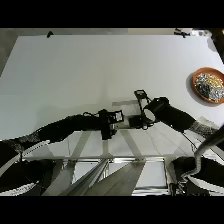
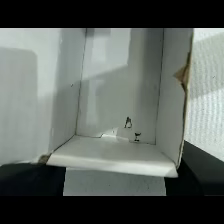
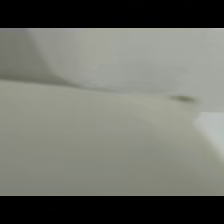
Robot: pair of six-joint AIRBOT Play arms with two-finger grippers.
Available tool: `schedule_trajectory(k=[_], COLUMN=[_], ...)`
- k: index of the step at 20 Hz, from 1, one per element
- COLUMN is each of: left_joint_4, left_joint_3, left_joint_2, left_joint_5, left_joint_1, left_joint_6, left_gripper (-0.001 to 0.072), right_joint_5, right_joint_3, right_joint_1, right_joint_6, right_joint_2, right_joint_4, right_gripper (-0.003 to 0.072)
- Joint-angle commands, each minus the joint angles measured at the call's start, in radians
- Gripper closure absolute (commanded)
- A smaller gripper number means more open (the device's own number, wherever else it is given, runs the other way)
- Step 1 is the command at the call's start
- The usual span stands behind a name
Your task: Fold the box and place the chain.
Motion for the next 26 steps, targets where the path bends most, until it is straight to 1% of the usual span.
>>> schedule_trajectory(k=[1, 4, 8, 11, 14, 17, 18, 20, 22, 24, 26], left_joint_4=[-0.002, -0.001, -0.002, -0.002, -0.002, -0.002, -0.001, -0.001, -0.001, -0.001, -0.002], left_joint_3=[0.000, 0.000, 0.000, 0.000, 0.000, 0.000, 0.000, 0.000, 0.000, 0.000, 0.000], left_joint_2=[0.000, 0.000, -0.001, 0.000, -0.001, 0.000, -0.001, 0.000, 0.000, 0.000, -0.001], left_joint_5=[-0.002, -0.002, -0.001, -0.002, -0.002, -0.002, -0.002, -0.001, -0.001, -0.002, -0.001], left_joint_1=[0.000, 0.000, 0.000, 0.000, 0.000, 0.000, 0.000, 0.000, 0.000, 0.000, 0.000], left_joint_6=[-0.002, -0.002, -0.002, -0.002, -0.002, -0.002, -0.002, -0.002, -0.002, -0.002, -0.002], left_gripper=[0.0452, 0.0452, 0.0452, 0.0452, 0.0452, 0.0452, 0.0452, 0.0452, 0.0452, 0.0452, 0.0452], right_joint_5=[0.006, 0.011, 0.066, 0.100, 0.106, 0.145, 0.167, 0.178, 0.145, 0.035, -0.071], right_joint_3=[0.000, 0.000, 0.000, 0.001, 0.001, 0.017, 0.027, 0.036, 0.039, 0.044, 0.073], right_joint_1=[-0.001, -0.004, -0.004, -0.003, -0.003, -0.009, -0.034, -0.179, -0.392, -0.657, -0.903], right_joint_6=[0.000, 0.000, 0.000, 0.000, -0.001, -0.005, -0.024, -0.112, -0.221, -0.348, -0.479], right_joint_2=[0.043, 0.086, 0.112, 0.156, 0.256, 0.381, 0.417, 0.468, 0.472, 0.462, 0.419], right_joint_4=[-0.039, -0.063, -0.110, -0.168, -0.192, -0.314, -0.346, -0.373, -0.361, -0.298, -0.177], right_gripper=[0.0349, 0.0348, 0.0346, 0.0346, 0.0346, 0.0348, 0.0348, 0.0348, 0.0347, 0.0347, 0.0347])
